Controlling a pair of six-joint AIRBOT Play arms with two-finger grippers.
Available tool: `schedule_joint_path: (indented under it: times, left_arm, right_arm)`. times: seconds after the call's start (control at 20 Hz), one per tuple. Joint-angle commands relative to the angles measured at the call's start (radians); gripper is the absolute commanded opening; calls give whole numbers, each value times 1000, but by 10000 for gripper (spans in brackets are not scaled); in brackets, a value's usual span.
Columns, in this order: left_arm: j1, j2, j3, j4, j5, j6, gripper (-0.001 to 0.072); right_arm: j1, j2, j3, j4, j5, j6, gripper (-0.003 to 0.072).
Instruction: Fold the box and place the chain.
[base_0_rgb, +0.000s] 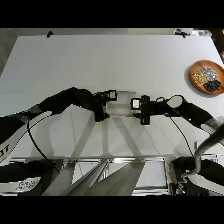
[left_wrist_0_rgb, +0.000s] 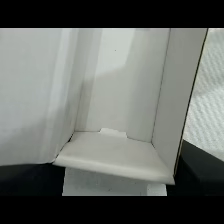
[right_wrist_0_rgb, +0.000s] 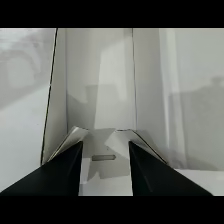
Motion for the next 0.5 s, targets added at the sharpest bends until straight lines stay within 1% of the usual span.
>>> schedule_joint_path:
  times: [0.0,0.05,0.1,0.2,0.3,0.35,0.4,0.45]
  left_arm:
    - [0,0,1,-4,-2,-3,155]
    - [0,0,1,-4,-2,-3,155]
    - [0,0,1,-4,-2,-3,155]
    - [0,0,1,-4,-2,-3,155]
    - [0,0,1,-4,-2,-3,155]
    - [0,0,1,-4,-2,-3,155]
    - [0,0,1,-4,-2,-3,155]
    - [0,0,1,-4,-2,-3,155]
  right_arm:
    - [14,-11,0,14,-12,-1,419]
    - [14,-11,0,14,-13,0,481]
    - [14,-11,0,14,-13,0,494]
    - [14,-11,0,14,-23,0,493]
    - [14,-10,0,14,-42,9,473]
    - [14,-8,0,14,-46,27,350]
    - [14,-6,0,13,-46,47,175]
    - [14,-2,0,13,-46,68,37]
